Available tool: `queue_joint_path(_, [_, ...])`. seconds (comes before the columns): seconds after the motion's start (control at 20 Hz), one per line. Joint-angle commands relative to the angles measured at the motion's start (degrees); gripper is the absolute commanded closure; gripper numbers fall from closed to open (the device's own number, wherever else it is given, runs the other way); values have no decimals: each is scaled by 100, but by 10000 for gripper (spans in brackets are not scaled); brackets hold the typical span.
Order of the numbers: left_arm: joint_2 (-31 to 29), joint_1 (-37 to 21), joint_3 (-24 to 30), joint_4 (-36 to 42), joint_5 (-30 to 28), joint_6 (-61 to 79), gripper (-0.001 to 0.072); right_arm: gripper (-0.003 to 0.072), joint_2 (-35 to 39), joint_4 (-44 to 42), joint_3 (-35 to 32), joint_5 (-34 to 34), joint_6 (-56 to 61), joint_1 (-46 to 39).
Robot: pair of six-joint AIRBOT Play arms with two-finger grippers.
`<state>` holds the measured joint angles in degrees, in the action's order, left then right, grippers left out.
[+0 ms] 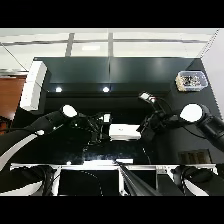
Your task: Fold the box and place the chain.
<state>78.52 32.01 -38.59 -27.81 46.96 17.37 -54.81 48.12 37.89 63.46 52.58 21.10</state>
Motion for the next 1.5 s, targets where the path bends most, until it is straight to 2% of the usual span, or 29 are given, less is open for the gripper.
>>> queue_joint_path(0.0, [4, 2, -2, 0, -2, 0, 435, 689, 26, -1665, -474, 382, 905, -474])
queue_joint_path(0.05, [4, 2, -2, 0, -2, -2, 435, 688, -37, -2236, -638, 186, 883, -483])
queue_joint_path(0.15, [4, 2, -2, 0, 0, 0, 435, 687, -256, -2708, -732, -138, 826, -345])
queue_joint_path(0.5, [4, 2, -2, 0, -2, -2, 435, 685, -879, -2524, -732, -922, 828, -61])
queue_joint_path(0.75, [4, 2, -2, 0, -2, 0, 435, 685, -1058, -2050, -732, -835, 957, -26])
queue_joint_path(1.25, [4, 2, -2, 0, -2, 0, 435, 685, -1104, -2039, -730, -922, 931, -28])
queue_joint_path(1.45, [4, 2, -2, 0, -2, 0, 435, 685, -1012, -2039, -645, -743, 831, -48])
